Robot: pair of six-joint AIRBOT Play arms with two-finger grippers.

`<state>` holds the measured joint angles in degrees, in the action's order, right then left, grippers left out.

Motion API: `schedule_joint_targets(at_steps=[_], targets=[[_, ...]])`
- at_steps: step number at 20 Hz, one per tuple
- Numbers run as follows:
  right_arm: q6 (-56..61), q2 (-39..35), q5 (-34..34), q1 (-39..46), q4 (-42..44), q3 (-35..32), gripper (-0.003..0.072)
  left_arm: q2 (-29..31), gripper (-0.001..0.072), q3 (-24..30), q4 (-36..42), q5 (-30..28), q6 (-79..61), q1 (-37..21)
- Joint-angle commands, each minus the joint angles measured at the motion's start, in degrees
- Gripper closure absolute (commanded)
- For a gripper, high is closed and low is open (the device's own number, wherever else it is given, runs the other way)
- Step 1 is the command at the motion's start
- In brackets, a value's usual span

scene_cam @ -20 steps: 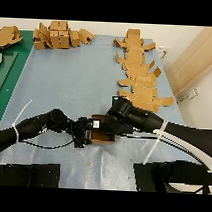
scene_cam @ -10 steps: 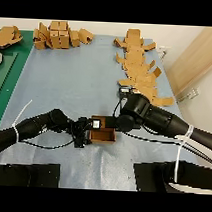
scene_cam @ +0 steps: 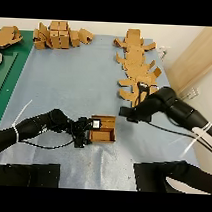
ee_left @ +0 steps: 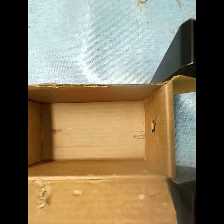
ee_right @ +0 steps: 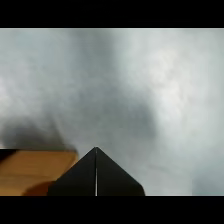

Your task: Fold the box.

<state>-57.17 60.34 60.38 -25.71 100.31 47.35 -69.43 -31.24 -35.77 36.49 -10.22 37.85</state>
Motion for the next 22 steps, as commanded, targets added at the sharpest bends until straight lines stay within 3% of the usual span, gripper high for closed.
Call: schedule_joint_targets(at_steps=[1,3,6,11,18,22], targets=[[-38.1,5.44,-10.67,15.52,38.03,-2.58,0.0688,0.02,0.0197,-0.07,-0.02,-0.02,-0.02,0.0],[-50.25,12.57,-6.19,17.25,49.05,-1.53,0.0688,0.02,0.0197,-0.07,-0.02,-0.02,-0.02,0.0],[-59.49,19.06,1.57,15.65,53.29,1.29,0.0688,0.02,0.0197,-0.07,-0.02,-0.02,-0.02,0.0],[-68.06,16.72,5.01,8.7,53.99,-0.17,0.0687,0.02,0.0197,-0.07,-0.02,0.02,-0.02,0.02],[-77.09,1.6,-5.97,1.33,52.78,-13.51,0.0687,0.02,0.0197,-0.07,-0.02,0.0,-0.02,0.0],[-77.88,-2.23,-12.24,-1.88,44.94,-16.24,0.0685,0.02,0.0197,-0.07,-0.02,0.0,-0.02,0.0]])
